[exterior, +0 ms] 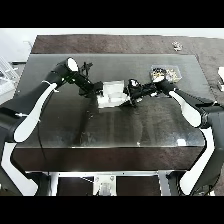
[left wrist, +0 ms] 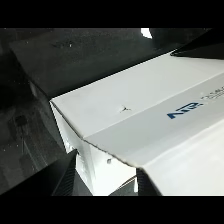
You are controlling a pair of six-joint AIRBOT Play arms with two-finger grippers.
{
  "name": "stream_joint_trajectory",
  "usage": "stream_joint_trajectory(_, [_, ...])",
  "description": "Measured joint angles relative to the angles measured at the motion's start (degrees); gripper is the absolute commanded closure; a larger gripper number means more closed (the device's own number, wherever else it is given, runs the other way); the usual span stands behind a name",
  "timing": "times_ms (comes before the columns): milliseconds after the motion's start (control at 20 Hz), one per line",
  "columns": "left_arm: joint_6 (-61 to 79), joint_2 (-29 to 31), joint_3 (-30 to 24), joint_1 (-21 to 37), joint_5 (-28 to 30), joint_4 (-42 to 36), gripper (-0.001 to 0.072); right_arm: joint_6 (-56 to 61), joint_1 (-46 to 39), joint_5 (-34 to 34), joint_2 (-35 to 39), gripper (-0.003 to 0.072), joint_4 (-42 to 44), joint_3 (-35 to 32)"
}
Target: Fold the box and place the chain.
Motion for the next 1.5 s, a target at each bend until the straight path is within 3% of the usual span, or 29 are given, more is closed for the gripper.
stream_joint_trajectory(700, [-1.3,0.0,0.0,0.0,-2.9,1.0,0.0268,0.0,0.0,0.1,0.0,0.0105,0.0,0.0])
stream_joint_trajectory(750, [-1.3,0.0,0.0,0.0,-2.8,1.0,0.0223,0.0,0.0,0.1,0.0,0.0105,0.0,0.0])
stream_joint_trajectory(800, [-1.3,0.0,0.0,0.0,-2.9,1.1,0.0088,0.0,0.0,0.1,0.0,0.0106,0.0,0.0])
stream_joint_trajectory(1500, [-0.9,-0.1,0.0,-0.1,-2.0,0.9,0.0119,0.0,0.0,0.1,0.0,0.0105,0.0,0.0])
